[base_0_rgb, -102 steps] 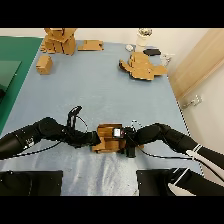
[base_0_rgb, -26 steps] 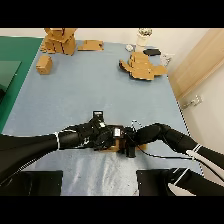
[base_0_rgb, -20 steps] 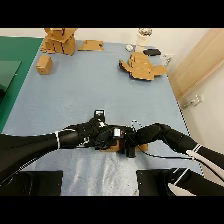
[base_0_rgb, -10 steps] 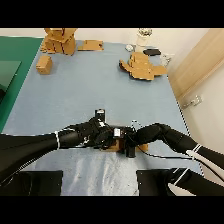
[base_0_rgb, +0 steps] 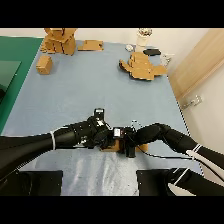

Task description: Fold the box.

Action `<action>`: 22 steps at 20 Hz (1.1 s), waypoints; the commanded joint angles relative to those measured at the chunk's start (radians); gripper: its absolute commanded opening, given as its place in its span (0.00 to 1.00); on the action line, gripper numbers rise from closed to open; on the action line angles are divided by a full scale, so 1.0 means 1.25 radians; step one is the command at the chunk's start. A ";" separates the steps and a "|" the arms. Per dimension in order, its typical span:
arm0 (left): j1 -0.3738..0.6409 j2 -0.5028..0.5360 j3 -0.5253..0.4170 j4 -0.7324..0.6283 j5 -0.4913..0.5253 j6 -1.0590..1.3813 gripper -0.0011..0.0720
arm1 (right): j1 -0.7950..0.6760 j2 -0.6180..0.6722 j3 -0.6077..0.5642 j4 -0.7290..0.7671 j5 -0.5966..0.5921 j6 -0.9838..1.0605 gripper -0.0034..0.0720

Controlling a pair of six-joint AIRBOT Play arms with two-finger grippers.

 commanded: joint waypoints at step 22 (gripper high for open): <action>0.003 0.112 0.000 0.026 -0.088 0.030 0.48 | 0.000 0.000 0.000 0.000 0.000 0.000 0.84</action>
